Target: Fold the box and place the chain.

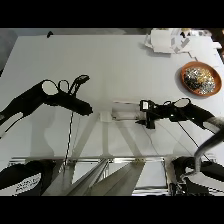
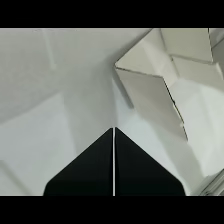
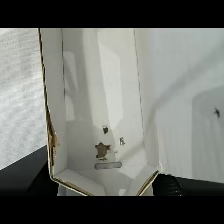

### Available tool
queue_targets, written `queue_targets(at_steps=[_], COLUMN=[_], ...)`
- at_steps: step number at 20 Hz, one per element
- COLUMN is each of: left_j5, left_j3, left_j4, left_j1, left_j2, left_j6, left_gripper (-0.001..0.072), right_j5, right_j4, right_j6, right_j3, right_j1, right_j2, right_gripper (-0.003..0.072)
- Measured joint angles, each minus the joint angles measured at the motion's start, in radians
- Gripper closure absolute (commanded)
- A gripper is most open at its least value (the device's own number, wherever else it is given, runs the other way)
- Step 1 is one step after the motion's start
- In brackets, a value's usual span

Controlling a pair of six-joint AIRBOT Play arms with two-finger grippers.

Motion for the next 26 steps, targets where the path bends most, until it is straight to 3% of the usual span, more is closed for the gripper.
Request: queue_targets(at_steps=[5,11,21,22,25,26], left_j5=[0.031,0.074,0.098,0.097,0.101,0.105], left_j3=[-0.018,-0.023,-0.023,-0.023,-0.023,-0.023], left_j4=[-0.159,-0.215,-0.238,-0.245,-0.264,-0.272], left_j1=[0.004,-0.012,-0.062,-0.072,-0.11,-0.123], left_j2=[-0.097,-0.174,-0.142,-0.13,-0.11,-0.107], left_j6=[-0.018,-0.026,-0.026,-0.026,-0.023,-0.023], left_gripper=[0.0704,0.0705,0.0696,0.0685,0.0502,0.0499], right_j5=[0.0,0.0,0.0,0.0,0.0,0.0], right_j4=[0.0,0.0,0.0,0.0,0.0,0.0], right_j6=[0.0,0.0,0.0,0.0,0.0,0.0], right_j3=[0.0,0.0,0.0,0.0,0.0,0.0], right_j1=[0.0,0.0,0.0,0.0,0.0,0.0], right_j2=[0.0,0.0,0.0,0.0,0.0,0.0], right_gripper=[0.0392,0.0392,0.0392,0.0392,0.0392,0.0392])
